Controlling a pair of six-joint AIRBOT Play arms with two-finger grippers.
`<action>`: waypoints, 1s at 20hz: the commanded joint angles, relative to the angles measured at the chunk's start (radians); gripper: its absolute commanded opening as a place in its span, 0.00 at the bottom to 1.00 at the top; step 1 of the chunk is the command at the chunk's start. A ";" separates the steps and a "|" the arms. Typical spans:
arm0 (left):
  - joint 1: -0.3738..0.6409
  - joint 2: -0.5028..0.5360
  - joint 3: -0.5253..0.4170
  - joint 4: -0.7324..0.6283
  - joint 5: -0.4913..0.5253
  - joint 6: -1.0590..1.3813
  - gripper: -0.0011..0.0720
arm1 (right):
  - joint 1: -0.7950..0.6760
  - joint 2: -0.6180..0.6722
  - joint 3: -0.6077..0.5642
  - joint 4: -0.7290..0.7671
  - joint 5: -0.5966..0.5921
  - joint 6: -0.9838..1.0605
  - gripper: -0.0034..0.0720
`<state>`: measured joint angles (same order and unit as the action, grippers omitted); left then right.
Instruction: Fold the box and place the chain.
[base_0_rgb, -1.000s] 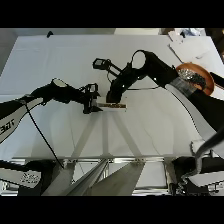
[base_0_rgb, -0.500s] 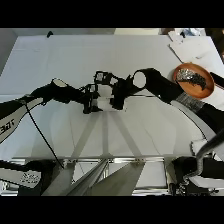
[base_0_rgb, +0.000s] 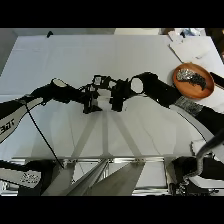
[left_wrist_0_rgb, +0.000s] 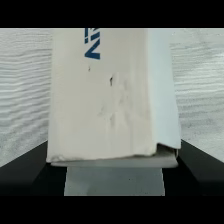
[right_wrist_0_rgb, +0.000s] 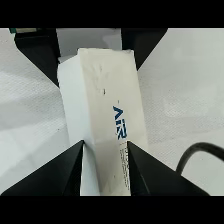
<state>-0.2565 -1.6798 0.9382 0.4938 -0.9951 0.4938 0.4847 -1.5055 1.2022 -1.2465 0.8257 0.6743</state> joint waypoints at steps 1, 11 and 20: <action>0.000 0.000 0.000 0.003 -0.004 0.003 0.31 | 0.007 0.000 0.000 -0.016 -0.003 0.006 0.38; 0.000 0.000 0.000 0.003 -0.004 0.003 0.31 | 0.039 0.027 0.000 -0.135 -0.054 0.084 0.36; 0.000 0.000 0.000 0.003 -0.004 0.003 0.31 | 0.063 0.040 -0.039 -0.126 -0.042 0.089 0.36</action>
<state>-0.2565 -1.6798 0.9382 0.4976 -0.9989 0.4973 0.5369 -1.4670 1.1831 -1.3815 0.7811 0.7586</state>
